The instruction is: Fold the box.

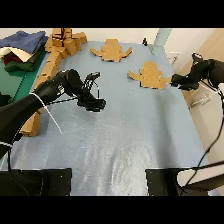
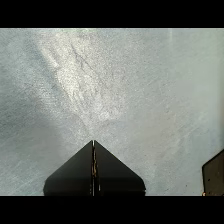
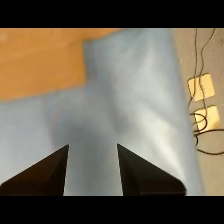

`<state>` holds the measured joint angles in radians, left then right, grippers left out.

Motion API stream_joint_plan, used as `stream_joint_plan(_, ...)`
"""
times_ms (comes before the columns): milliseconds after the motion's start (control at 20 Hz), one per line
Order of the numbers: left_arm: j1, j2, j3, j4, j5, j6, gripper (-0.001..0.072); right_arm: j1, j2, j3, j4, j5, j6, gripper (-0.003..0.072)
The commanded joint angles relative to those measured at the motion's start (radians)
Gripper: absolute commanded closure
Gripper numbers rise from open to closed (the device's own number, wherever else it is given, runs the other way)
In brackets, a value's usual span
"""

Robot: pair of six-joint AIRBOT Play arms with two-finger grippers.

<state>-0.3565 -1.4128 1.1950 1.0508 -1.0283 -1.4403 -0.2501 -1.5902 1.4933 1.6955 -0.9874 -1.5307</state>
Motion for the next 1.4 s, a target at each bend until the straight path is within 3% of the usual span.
stream_joint_plan(0,0.001,0.000,0.001,0.000,0.000,0.000,0.0698,-0.108,-0.196,0.205,0.188,-0.007,-0.139,0.0183)
stream_joint_plan(150,0.001,0.000,0.001,0.000,0.000,0.000,0.0698,-0.146,-0.315,0.320,0.304,-0.013,-0.210,0.0183)
stream_joint_plan(450,0.001,0.000,0.001,0.000,0.000,0.000,0.0698,-0.156,-0.517,0.553,0.327,-0.007,-0.224,0.0183)
stream_joint_plan(850,0.001,0.000,0.001,0.000,0.000,0.000,0.0698,-0.156,-0.564,0.560,0.328,0.121,-0.225,0.0183)
stream_joint_plan(1350,0.001,0.000,0.001,0.000,0.000,0.000,0.0698,-0.151,-0.567,0.558,0.332,0.093,-0.256,0.0235)
